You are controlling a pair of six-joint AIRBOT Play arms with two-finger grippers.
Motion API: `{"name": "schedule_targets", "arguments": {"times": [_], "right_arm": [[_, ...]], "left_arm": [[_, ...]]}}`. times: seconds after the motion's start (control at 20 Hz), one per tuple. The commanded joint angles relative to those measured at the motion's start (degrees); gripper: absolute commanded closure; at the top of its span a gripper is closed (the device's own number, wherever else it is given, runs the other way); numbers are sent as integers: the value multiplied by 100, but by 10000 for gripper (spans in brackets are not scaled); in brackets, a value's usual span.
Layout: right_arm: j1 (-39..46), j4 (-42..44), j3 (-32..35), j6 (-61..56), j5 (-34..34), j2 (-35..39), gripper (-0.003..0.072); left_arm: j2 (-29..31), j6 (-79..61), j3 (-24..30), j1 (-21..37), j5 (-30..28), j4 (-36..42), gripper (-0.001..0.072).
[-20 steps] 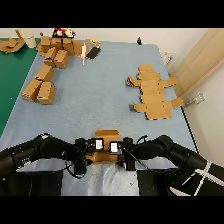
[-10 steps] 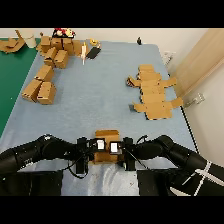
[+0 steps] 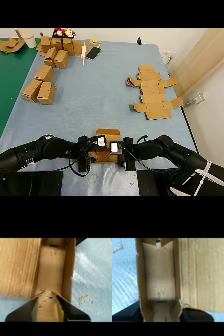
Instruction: Fold the box.
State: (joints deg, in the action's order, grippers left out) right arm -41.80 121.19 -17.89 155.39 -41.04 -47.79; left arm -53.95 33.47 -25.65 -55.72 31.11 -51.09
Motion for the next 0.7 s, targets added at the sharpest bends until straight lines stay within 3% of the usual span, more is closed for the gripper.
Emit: {"name": "schedule_targets", "arguments": {"times": [0.0, 0.5, 0.6, 0.65], "right_arm": [[-2, 7, -2, 4, 2, 0, 184], [-2, 7, -2, 2, 0, 0, 184], [-2, 7, -2, 4, 0, 0, 184], [-2, 7, -2, 2, 2, 0, 184]], "left_arm": [[-7, 0, 0, -2, -57, 203, 324], [-136, -4, -2, 0, -68, 483, 327], [-136, -7, -2, 0, -70, 483, 538], [-136, -4, -2, 0, -70, 483, 532]]}}
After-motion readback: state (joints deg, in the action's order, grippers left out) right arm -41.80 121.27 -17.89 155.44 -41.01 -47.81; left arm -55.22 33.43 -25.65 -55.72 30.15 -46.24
